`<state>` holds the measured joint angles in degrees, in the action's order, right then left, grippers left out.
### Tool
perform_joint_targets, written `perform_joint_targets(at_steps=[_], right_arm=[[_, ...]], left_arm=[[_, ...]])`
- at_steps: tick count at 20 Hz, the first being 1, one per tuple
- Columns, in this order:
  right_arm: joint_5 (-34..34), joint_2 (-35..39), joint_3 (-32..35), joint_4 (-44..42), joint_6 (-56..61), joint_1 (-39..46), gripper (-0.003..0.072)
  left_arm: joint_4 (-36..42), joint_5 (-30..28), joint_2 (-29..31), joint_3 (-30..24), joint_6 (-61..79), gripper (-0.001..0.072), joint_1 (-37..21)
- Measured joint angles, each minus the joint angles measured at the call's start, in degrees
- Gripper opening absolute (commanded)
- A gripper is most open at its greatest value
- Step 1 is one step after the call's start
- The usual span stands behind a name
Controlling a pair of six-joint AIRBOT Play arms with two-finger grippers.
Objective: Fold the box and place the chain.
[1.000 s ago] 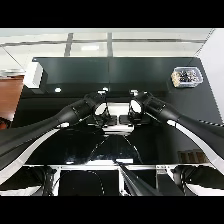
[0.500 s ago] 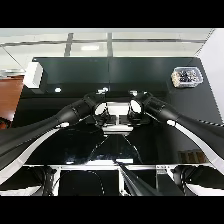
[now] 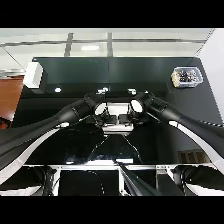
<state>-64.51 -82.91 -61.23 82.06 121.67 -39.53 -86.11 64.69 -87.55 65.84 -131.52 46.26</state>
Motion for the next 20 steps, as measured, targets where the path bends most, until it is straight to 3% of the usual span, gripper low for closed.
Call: perform_joint_targets(at_steps=[7, 10, 13, 14, 15, 20], right_arm=[[-1.60, 13.64, -0.96, 6.43, -5.03, 1.22, 0.0328], [-0.42, 22.10, -1.62, 18.16, -6.32, 4.22, 0.0327], [1.60, 24.46, -1.55, 30.53, -7.10, 13.20, 0.0329], [2.99, 23.85, -1.49, 32.52, -7.26, 17.29, 0.0481], [5.11, 22.60, -1.38, 33.38, -7.23, 22.05, 0.0720], [17.84, 9.53, -5.07, 24.55, -11.28, 40.98, 0.0720]], left_arm=[[-0.17, 0.28, 0.00, 0.00, -0.02, 0.0026, 0.00], [-0.20, 0.28, 0.00, 0.00, -0.02, 0.0025, 0.00], [-0.20, 0.31, 0.00, 0.00, -0.04, 0.0025, 0.00], [-0.20, 0.28, 0.00, 0.00, -0.04, 0.0025, 0.00], [-0.20, 0.31, 0.00, 0.00, -0.07, 0.0026, 0.00], [-0.20, 0.33, 0.00, 0.00, -0.15, 0.0026, 0.00]])
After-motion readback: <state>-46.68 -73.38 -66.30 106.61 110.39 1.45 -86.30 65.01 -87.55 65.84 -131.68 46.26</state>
